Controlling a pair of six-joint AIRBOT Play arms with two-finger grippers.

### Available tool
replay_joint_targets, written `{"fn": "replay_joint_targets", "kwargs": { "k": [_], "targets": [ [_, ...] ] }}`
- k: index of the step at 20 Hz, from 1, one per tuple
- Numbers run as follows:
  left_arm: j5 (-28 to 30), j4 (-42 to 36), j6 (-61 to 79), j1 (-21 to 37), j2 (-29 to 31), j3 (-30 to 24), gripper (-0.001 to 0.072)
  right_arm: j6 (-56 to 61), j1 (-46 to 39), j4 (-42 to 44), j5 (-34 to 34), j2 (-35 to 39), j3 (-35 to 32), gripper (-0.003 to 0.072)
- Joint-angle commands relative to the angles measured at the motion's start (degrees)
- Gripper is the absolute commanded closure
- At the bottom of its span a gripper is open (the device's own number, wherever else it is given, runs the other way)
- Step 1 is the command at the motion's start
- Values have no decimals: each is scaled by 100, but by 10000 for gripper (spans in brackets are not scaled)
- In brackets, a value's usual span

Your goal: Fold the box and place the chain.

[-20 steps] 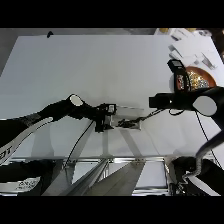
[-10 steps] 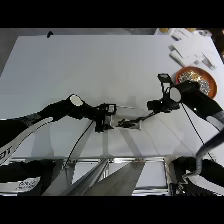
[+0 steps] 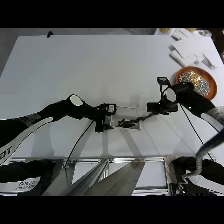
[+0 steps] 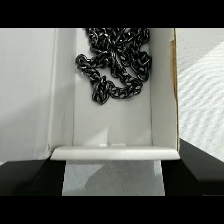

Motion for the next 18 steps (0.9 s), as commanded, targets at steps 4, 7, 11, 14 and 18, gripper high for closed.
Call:
{"fn": "replay_joint_targets", "kwargs": {
  "k": [4, 7, 11, 14, 18],
  "targets": [
    [0, 0, 2, 0, 4, 0, 559, 223, -4, -2, -48, -87, -20, 467],
    [0, 0, 2, 0, 4, 0, 559, 229, -4, -2, -52, -170, -59, 466],
    [0, 0, 2, 0, 4, 0, 559, 229, -4, 0, -79, -376, -59, 467],
    [0, 0, 2, 0, 4, 0, 559, 227, -4, 0, -92, -466, -59, 590],
    [0, 0, 2, 0, 4, 0, 559, 7, 85, -2, 15, -367, -59, 670]
  ]
}}
